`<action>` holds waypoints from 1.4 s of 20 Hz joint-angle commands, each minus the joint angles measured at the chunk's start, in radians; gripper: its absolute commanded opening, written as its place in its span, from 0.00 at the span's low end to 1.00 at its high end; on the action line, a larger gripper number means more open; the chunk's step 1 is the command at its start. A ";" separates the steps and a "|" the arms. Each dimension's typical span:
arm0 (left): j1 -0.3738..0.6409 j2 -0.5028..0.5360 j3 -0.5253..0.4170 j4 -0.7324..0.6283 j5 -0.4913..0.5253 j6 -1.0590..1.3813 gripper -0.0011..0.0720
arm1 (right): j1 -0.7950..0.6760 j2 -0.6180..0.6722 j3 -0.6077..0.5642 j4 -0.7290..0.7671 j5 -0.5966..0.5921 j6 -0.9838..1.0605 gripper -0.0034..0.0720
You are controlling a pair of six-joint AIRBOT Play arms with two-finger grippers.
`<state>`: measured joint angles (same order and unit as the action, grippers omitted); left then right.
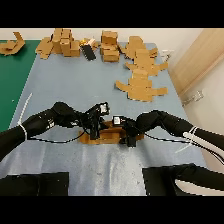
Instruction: Fold the box.
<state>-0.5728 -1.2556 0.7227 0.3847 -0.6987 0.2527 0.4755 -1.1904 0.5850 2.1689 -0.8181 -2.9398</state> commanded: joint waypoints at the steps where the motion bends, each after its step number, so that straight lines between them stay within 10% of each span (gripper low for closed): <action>1: 0.000 0.001 0.001 0.000 0.000 0.000 0.03 | 0.000 -0.001 0.000 -0.013 -0.002 0.035 0.67; 28: 0.000 0.000 0.001 -0.055 0.037 0.000 0.03 | 0.000 0.036 0.000 -0.094 0.078 0.034 0.67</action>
<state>-0.5739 -1.2556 0.7227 0.3283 -0.6697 0.2531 0.4759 -1.1564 0.5835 2.0674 -0.7818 -2.9063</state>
